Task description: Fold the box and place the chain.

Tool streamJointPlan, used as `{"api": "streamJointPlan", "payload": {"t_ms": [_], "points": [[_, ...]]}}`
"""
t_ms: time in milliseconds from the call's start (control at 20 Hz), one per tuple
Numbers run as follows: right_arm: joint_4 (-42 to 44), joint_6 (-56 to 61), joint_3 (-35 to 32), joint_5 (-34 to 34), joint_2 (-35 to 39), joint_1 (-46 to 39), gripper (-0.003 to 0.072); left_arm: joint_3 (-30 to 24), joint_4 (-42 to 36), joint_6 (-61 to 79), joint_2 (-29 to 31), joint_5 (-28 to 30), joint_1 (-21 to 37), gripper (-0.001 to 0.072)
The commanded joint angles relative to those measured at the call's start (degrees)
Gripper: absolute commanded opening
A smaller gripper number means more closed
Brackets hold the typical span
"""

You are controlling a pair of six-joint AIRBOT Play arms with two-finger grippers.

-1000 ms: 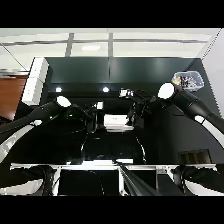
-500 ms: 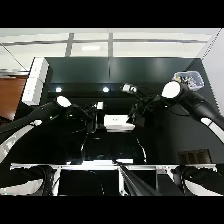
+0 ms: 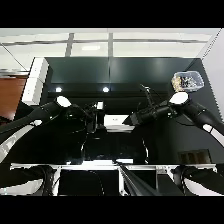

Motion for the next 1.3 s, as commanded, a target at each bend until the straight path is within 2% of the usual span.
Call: {"api": "streamJointPlan", "payload": {"t_ms": [0, 250, 550, 650, 800, 850, 900, 1000, 1150, 1250], "points": [[5.7, 1.6, -2.2, -4.6, -2.3, -0.3, 0.0018, 0.0, 0.0, 0.0, 0.0, 0.0, 0.0, 0.0352], [-3.2, 5.8, -2.5, -6.3, -4.8, -0.3, 0.0018, 0.0, 0.0, 0.0, 0.0, 0.0, 0.0, 0.0353], [-3.7, 5.7, -2.3, -6.8, -4.1, -0.4, 0.0018, 0.0, 0.0, 0.0, 0.0, 0.0, 0.0, 0.0352], [-4.4, 5.7, -0.2, -4.9, -1.2, -0.9, 0.0018, 0.0, 0.0, 0.0, 0.0, -0.1, 0.0, 0.0352], [-6.2, 5.8, 5.3, 0.7, 6.9, -4.5, 0.0018, 0.0, 0.0, 0.0, 0.0, 0.0, 0.0, 0.0355], [-7.5, 5.8, 6.8, 2.0, 10.5, -6.6, 0.0018, 0.0, 0.0, 0.0, 0.0, 0.0, 0.0, 0.0372], [-9.1, 6.2, 7.4, 2.4, 13.8, -8.8, 0.0018, 0.0, 0.0, 0.0, 0.0, 0.0, 0.0, 0.0446], [-15.5, 9.8, 7.5, 2.8, 20.2, -14.1, 0.0018, 0.0, 0.7, -0.9, 1.0, 0.0, 0.0, 0.0716], [-26.1, 14.6, 7.5, 6.9, 25.8, -21.2, 0.0018, 0.1, 8.0, -8.4, 6.3, -1.6, 0.0, 0.0716], [-28.3, 15.2, 7.5, 9.3, 26.3, -24.6, 0.0018, 0.1, 10.6, -12.2, 10.5, -3.0, 0.2, 0.0716]]}}
